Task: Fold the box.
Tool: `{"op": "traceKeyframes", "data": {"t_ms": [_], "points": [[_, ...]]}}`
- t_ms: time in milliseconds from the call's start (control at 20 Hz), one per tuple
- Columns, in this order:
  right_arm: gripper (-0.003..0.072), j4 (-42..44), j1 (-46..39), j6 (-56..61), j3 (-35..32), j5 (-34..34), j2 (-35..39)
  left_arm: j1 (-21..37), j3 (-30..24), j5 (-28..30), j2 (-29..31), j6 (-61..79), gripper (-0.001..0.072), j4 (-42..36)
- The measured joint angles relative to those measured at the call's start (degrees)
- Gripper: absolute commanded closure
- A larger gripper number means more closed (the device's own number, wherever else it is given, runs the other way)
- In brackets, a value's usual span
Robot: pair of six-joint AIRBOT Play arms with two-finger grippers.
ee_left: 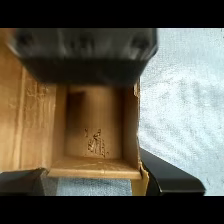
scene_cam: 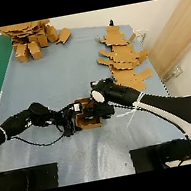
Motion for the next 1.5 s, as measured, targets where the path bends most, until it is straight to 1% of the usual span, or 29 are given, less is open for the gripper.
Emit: {"op": "traceKeyframes", "data": {"t_ms": [50, 100, 150, 200, 250, 350, 400, 450, 500, 550, 600, 700, 750, 800, 900, 950, 1050, 1200, 1300, 1400, 1500], "points": [[0.0249, -0.07, 0.0, 0.02, 0.24, 0.57, 1.18, 0.0, 0.0, 0.0, 0.0, 0.0, 0.0312, 0.0], [0.0312, -0.26, 0.0, 0.04, 0.39, 1.33, 2.49, 0.0, 0.0, -0.04, 0.0, 0.0, 0.0313, 0.0], [0.0406, -0.66, -0.02, 0.09, 0.57, 2.4, 4.31, 0.0, 0.0, -0.09, 0.0, 0.0, 0.0313, 0.0], [0.0576, -1.29, -0.02, 0.13, 0.63, 3.37, 6.05, 0.0, 0.0, -0.13, 0.0, 0.0, 0.0312, 0.0], [0.0683, -2.25, -0.07, 0.2, 0.63, 4.48, 7.91, 0.0, 0.0, -0.15, 0.0, 0.0, 0.0313, 0.0], [0.0684, -5.92, -1.38, 0.26, -0.04, 7.08, 11.69, 0.0, 0.0, -0.22, 0.0, 0.0, 0.0312, 0.0], [0.0684, -7.43, -3.37, 0.15, -0.9, 7.56, 13.05, 0.0, 0.0, -0.24, 0.0, 0.0, 0.0313, 0.0], [0.0684, -7.89, -6.25, -1.16, -1.99, 6.69, 13.97, 0.0, 0.0, -0.26, 0.0, 0.0, 0.0312, 0.0], [0.0684, -6.49, -9.51, -3.56, -3.13, 4.37, 14.29, 0.0, 0.0, -0.28, 0.0, 0.0, 0.0313, 0.0], [0.0684, -2.89, -13.29, -7.69, -4.31, -0.07, 14.05, 0.0, 0.0, -0.31, 0.0, 0.0, 0.0313, 0.0], [0.0684, 2.45, -16.9, -12.9, -5.16, -4.52, 13.31, 0.0, 0.0, -0.31, -0.02, 0.0, 0.0313, -0.02], [0.0684, 17.88, -23.78, -27.56, -6.29, -12.61, 10.19, 0.0, 0.0, -0.33, -0.02, 0.0, 0.0313, -0.02], [0.0684, 27.28, -27.1, -36.7, -6.67, -14.73, 7.78, 0.0, 0.0, -0.33, -0.02, 0.0, 0.0313, -0.02], [0.0684, 36.04, -29.88, -45.0, -6.86, -15.45, 5.27, 0.0, 0.0, -0.33, -0.02, 0.0, 0.0313, -0.04], [0.0683, 51.74, -33.68, -60.35, -7.13, -12.72, 0.02, 0.0, 0.0, -0.35, -0.02, 0.0, 0.0312, -0.04], [0.0683, 57.66, -34.64, -66.82, -7.26, -9.53, -2.19, 0.0, 0.0, -0.35, -0.02, 0.0, 0.0312, -0.07], [0.0683, 64.32, -35.04, -76.22, -7.41, -4.15, -5.11, 0.0, 0.0, -0.35, -0.02, 0.0, 0.0313, -0.09], [0.0683, 68.06, -32.72, -86.31, -7.67, 3.58, -6.91, 0.0, 0.0, -0.35, -0.02, 0.0, 0.0313, -0.13], [0.0683, 69.33, -29.86, -92.06, -8.94, 6.99, -6.23, 0.0, 0.0, -0.37, -0.02, 0.0, 0.0313, -0.15], [0.0683, 69.59, -26.77, -96.35, -11.58, 7.85, -3.85, 0.0, 0.0, -0.35, -0.02, 0.0, 0.0313, -0.17], [0.0683, 67.01, -24.0, -99.12, -15.17, 4.74, 0.42, 0.0, 0.0, -0.35, -0.02, 0.0, 0.0313, -0.17]]}}
